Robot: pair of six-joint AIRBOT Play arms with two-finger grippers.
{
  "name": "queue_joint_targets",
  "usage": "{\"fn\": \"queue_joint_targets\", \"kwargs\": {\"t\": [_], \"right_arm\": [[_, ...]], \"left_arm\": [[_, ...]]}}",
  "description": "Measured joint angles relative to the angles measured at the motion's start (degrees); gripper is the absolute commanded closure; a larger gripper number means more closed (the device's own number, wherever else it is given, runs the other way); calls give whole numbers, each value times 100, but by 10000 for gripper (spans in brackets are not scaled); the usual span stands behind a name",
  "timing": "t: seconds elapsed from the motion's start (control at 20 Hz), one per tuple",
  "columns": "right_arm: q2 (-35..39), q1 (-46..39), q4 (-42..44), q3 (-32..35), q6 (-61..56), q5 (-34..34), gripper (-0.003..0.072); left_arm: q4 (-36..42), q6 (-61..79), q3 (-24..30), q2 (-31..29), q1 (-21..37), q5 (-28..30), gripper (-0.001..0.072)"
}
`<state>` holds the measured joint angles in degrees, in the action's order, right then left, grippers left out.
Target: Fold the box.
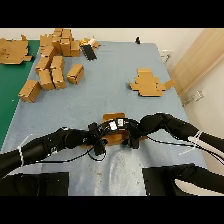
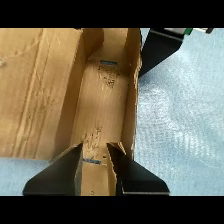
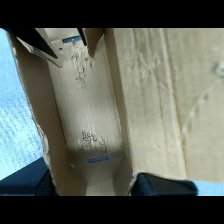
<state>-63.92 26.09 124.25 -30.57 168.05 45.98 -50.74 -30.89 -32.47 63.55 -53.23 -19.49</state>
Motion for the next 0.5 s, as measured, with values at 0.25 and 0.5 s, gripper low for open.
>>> {"fn": "queue_joint_targets", "kwargs": {"t": [0.25, 0.5], "right_arm": [[0, 0, -2, 0, 4, 0, 187], [0, 0, -2, 0, 2, 0, 187]], "left_arm": [[-4, 9, 0, 0, 0, 9, 19], [-2, 9, 0, 0, 0, 7, 19]]}}
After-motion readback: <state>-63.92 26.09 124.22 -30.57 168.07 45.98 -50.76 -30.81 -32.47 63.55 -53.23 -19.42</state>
